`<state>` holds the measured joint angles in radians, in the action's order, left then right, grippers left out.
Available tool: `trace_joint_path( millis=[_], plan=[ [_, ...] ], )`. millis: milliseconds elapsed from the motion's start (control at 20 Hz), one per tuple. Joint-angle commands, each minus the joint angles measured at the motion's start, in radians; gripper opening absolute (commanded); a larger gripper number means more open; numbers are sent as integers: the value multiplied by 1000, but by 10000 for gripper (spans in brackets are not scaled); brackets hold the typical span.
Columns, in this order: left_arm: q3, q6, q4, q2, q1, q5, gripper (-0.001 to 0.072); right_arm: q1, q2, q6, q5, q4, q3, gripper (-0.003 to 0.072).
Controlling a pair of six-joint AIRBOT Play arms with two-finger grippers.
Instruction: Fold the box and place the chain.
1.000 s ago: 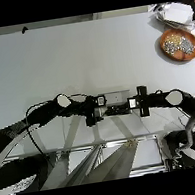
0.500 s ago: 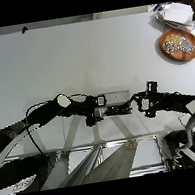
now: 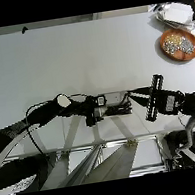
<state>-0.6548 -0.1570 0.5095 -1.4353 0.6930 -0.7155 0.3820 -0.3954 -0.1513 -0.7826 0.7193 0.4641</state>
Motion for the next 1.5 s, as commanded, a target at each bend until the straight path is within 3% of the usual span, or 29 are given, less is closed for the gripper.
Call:
trace_joint_path(
  millis=[0,300,600,800,950,1150,1450],
  plan=[
    [0,0,0,0,0,0,312,93,-19,-18,81,-75,13,10],
    [0,0,0,0,0,0,312,209,-141,-25,253,-144,13,10],
    [0,0,0,0,0,0,312,219,-274,-169,236,-10,13,11],
    [0,0,0,-1,0,0,312,219,-388,-239,151,79,13,14],
    [0,0,0,0,0,0,312,219,-455,-272,112,118,13,196],
    [0,0,0,0,0,0,312,183,-441,-272,98,111,14,196],
    [0,0,0,0,0,0,312,-168,-348,-190,-233,196,21,189]
  ],
)
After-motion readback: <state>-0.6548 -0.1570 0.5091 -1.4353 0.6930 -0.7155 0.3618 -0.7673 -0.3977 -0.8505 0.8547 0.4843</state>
